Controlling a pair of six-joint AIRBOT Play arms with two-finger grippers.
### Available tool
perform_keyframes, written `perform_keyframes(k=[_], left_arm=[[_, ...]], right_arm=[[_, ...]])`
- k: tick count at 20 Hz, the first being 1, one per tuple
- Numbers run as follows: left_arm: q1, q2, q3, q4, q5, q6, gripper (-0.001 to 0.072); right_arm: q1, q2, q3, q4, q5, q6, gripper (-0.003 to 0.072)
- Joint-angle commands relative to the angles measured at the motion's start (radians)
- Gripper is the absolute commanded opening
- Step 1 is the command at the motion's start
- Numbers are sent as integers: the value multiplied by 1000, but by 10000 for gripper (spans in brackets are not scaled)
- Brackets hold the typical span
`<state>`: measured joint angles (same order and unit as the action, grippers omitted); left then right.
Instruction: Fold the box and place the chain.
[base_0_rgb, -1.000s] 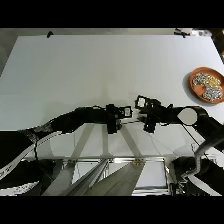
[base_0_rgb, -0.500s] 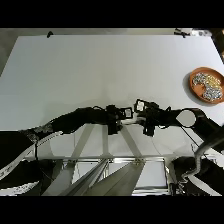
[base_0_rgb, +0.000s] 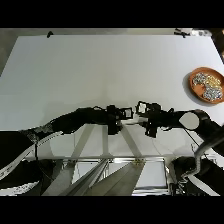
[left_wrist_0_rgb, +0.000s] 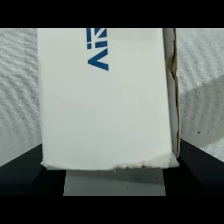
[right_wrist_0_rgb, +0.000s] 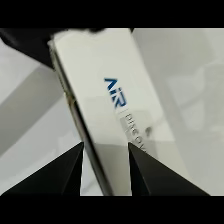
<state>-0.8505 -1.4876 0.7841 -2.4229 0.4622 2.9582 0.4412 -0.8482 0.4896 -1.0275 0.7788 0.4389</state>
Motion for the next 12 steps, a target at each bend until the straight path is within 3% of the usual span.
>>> perform_keyframes(k=[1, 3, 4, 6, 12], left_arm=[[1, 1, 0, 0, -3, 0, 134], [1, 1, 0, 0, -3, 0, 134], [1, 1, 0, 0, -3, 0, 134], [1, 1, 0, 0, -3, 0, 134], [1, 1, 0, 0, -2, 0, 134]], right_arm=[[-1, 48, 1, 20, -12, 37, 320], [-1, 69, 1, 43, -12, 56, 318], [-1, 71, 1, 50, -8, 72, 283], [-1, 69, -3, 106, -7, 110, 5], [-139, 69, -105, 474, -4, 56, 7]])
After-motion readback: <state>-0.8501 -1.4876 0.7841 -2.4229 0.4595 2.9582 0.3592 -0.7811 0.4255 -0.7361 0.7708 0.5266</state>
